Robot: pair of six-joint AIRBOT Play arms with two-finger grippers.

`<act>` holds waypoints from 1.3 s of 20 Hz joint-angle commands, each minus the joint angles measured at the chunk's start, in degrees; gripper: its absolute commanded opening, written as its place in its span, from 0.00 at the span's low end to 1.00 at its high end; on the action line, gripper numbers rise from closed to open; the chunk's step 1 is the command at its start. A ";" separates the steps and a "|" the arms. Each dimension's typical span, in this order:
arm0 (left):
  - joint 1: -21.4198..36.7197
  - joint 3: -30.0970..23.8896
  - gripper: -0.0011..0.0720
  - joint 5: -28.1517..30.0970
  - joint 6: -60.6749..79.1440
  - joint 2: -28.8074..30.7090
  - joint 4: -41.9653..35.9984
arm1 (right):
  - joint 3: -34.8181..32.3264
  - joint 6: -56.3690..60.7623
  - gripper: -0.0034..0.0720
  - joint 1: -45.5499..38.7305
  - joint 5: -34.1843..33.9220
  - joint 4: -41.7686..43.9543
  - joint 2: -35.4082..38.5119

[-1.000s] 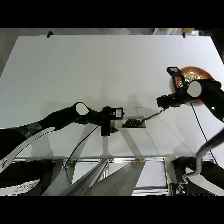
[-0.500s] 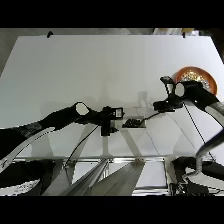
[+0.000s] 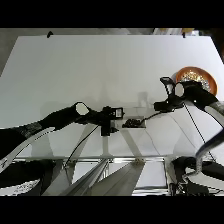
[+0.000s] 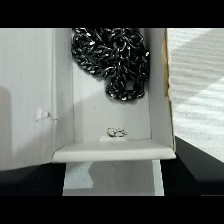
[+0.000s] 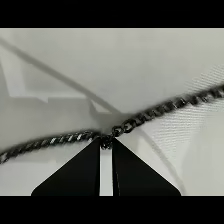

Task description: Fold the box and place the chain.

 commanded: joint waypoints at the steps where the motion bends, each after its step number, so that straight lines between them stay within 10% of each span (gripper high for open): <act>1: -0.04 0.02 0.30 0.00 0.00 0.04 0.00 | 0.09 -0.94 0.06 0.00 2.40 -0.37 5.86; 13: -0.04 0.00 0.30 0.00 0.00 0.04 0.02 | 0.09 -5.38 0.06 9.35 11.50 16.37 30.67; 26: -0.04 0.00 0.30 0.00 0.00 0.04 0.02 | 0.07 -3.76 0.06 26.14 0.17 22.73 29.03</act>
